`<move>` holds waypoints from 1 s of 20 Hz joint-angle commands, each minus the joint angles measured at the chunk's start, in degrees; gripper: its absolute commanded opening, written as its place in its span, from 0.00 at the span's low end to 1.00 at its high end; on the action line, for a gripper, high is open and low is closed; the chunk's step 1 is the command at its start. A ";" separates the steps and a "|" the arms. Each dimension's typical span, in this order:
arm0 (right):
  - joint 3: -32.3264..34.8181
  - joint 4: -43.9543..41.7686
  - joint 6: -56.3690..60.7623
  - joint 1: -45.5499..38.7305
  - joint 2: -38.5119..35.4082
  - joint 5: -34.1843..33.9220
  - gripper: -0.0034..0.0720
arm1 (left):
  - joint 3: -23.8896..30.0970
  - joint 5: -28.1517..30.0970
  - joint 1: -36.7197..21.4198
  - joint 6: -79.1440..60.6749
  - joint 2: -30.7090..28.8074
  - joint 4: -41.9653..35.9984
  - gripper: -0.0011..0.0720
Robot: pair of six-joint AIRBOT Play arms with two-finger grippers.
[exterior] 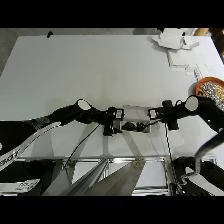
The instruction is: Fold the box and place the chain.
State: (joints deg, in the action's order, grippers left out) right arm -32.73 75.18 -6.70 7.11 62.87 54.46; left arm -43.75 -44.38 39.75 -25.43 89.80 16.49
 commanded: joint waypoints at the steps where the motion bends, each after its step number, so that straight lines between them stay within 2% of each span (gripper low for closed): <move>1: 0.02 -0.48 -1.33 -0.04 0.37 0.37 0.25 | -0.02 0.02 -0.02 -0.02 -0.04 0.02 0.44; 15: 0.04 0.07 -1.29 -0.04 4.22 1.22 0.25 | -0.02 0.02 -0.02 0.00 -0.04 0.02 0.44; 16: 0.04 0.07 -1.25 -0.04 4.24 2.08 0.23 | -0.02 0.02 -0.02 -0.02 -0.04 0.02 0.44; 17: 0.04 0.07 -0.83 -0.02 3.89 3.10 0.09 | -0.02 0.02 -0.02 0.00 -0.04 0.02 0.44; 20: 0.04 0.28 -0.61 -0.02 -0.17 6.36 0.07 | -0.02 0.00 -0.02 0.00 -0.04 0.02 0.44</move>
State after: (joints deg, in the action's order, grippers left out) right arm -32.62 75.46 -7.75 7.09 65.04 58.35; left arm -43.75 -44.38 39.75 -25.43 89.80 16.49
